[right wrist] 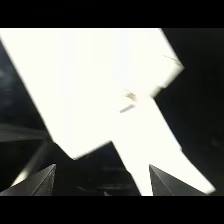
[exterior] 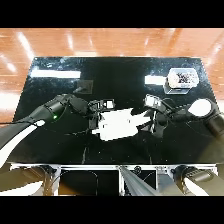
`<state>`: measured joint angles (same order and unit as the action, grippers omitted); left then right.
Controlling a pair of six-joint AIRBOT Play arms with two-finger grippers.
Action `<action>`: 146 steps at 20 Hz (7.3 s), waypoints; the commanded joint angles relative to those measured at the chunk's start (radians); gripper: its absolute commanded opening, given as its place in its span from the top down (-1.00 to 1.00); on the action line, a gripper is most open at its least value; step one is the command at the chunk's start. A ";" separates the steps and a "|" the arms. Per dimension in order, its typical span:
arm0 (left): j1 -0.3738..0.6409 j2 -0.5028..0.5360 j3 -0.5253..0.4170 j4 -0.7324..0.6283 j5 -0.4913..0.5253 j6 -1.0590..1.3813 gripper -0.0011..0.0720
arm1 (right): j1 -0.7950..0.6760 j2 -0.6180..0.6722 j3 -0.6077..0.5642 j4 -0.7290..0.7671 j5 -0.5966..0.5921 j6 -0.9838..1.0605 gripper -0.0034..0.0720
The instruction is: Fold the box and place the chain.
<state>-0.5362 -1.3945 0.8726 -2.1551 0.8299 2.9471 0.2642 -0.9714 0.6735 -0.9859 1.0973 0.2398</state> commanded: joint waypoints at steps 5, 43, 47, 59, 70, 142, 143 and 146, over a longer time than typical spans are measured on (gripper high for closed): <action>0.007 -0.001 0.008 0.000 -0.001 0.048 0.91 | 0.043 -0.026 -0.110 -0.043 -0.169 -0.104 -0.99; 0.030 -0.048 0.051 -0.011 0.116 0.056 0.92 | 0.192 -0.096 -0.156 0.359 -0.543 -0.393 -1.00; 0.030 -0.048 0.051 -0.010 0.116 0.056 0.92 | 0.191 -0.097 -0.156 0.393 -0.579 -0.407 -1.00; 0.044 -0.049 0.060 0.005 0.097 0.056 0.92 | 0.190 -0.170 -0.156 0.521 -0.455 -0.641 -1.00; 0.055 -0.086 0.105 -0.005 0.226 -0.014 0.92 | 0.191 -0.207 -0.156 0.521 -0.405 -0.642 -1.00; 0.054 -0.086 0.105 -0.010 0.292 -0.150 0.92 | 0.303 -0.273 -0.156 0.431 -0.481 -0.573 -0.40; 0.054 -0.086 0.105 -0.011 0.293 -0.150 0.92 | 0.303 -0.273 -0.156 0.431 -0.481 -0.573 -0.40; 0.054 -0.086 0.105 -0.011 0.292 -0.150 0.92 | 0.303 -0.273 -0.156 0.431 -0.481 -0.573 -0.40</action>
<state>-0.4820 -1.4799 0.9768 -2.1639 1.1210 2.7972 0.5663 -1.2442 0.5175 -0.5549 0.6167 -0.3328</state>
